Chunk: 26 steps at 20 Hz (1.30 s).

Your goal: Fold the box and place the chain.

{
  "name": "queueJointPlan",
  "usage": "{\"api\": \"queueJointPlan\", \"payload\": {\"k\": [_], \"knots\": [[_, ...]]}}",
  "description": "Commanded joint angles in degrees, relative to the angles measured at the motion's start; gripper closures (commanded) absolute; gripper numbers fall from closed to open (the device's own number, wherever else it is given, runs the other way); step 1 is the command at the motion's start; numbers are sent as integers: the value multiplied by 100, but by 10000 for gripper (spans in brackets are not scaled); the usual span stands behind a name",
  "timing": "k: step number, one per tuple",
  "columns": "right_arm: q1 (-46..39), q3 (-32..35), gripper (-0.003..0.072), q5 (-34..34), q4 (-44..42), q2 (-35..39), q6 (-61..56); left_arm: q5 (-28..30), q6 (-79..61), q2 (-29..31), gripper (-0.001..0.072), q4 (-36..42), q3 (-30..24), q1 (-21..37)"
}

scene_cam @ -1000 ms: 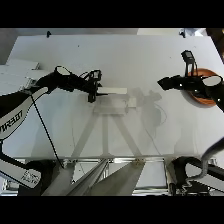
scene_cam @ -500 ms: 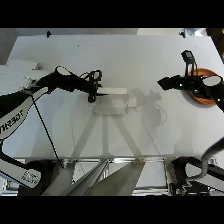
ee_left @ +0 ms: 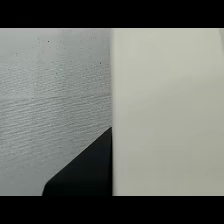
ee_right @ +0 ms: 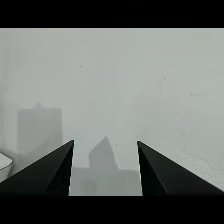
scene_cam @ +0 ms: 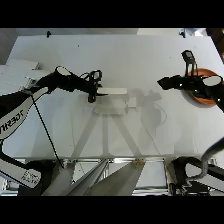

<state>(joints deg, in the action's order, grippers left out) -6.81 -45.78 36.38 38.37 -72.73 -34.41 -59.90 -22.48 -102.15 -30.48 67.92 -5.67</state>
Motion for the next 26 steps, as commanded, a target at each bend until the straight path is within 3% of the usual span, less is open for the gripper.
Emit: {"api": "queueJointPlan", "payload": {"k": [1,3,5,9,18,26], "knots": [[-4,-7,251,81,-151,11,9,0,0,-2,694,0,0,0],[-4,-90,243,389,-149,11,505,2,0,-2,694,0,0,0],[63,-238,86,846,-203,24,1373,2,0,-2,694,0,2,0],[501,-363,1,2048,-734,278,3633,0,0,-2,694,0,0,0],[1362,-363,-5,3364,-142,1005,3939,0,0,-2,694,0,0,0],[1985,-179,0,3486,-70,1003,3543,-2,0,-2,694,0,0,0]]}}
